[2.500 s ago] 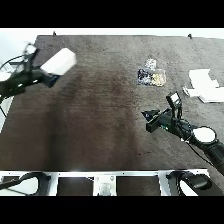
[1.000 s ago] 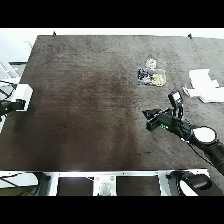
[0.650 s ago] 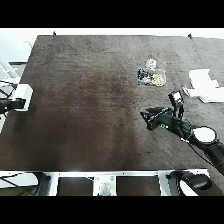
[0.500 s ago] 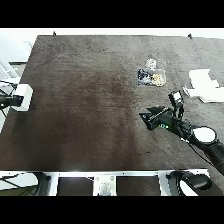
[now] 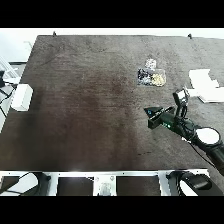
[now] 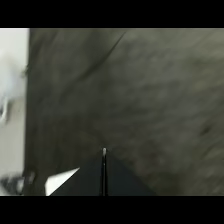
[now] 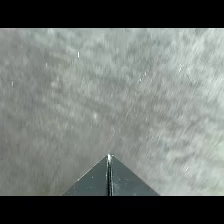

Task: Fold the box and place the chain.

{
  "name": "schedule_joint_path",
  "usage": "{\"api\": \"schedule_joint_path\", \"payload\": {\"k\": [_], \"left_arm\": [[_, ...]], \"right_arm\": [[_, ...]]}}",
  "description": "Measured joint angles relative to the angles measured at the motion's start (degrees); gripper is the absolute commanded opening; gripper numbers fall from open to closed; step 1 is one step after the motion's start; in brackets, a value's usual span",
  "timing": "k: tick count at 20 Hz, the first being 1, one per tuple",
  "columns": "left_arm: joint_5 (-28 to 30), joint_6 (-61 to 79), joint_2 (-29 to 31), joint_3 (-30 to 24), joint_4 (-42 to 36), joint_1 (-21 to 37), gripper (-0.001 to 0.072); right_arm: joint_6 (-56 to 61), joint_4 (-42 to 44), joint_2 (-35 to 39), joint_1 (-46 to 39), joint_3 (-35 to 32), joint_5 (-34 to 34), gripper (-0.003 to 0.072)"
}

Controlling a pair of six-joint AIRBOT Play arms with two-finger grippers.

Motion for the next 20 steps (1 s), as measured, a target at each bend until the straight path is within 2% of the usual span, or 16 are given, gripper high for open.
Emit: {"api": "schedule_joint_path", "payload": {"k": [3, 5, 8, 14, 17, 20], "left_arm": [[-0.7, 2.8, 7.4, -1.7, -4.1, -4.0, 0.0013], [1.6, 4.1, 13.0, -5.1, -6.1, -7.7, 0.0013], [5.9, 6.8, 21.5, -13.3, -9.2, -14.6, 0.0013], [18.5, 9.8, 36.9, -33.0, -14.2, -29.0, 0.0013], [23.7, 9.8, 41.7, -40.8, -16.7, -34.7, 0.0014], [26.1, 9.9, 43.6, -45.5, -17.9, -38.0, 0.0016]], "right_arm": [[0.0, 0.3, 4.4, 0.0, 0.1, -3.8, 0.0007], [0.0, 0.4, 7.7, 0.0, 0.1, -6.4, 0.0006], [0.0, 0.4, 11.3, 0.0, 0.0, -9.1, 0.0006], [0.0, 0.4, 14.1, 0.0, -2.1, -11.0, 0.0004], [0.0, 0.4, 14.3, 0.0, -4.3, -11.3, 0.0005], [0.0, 0.4, 14.6, 0.0, -5.8, -11.3, 0.0006]]}}
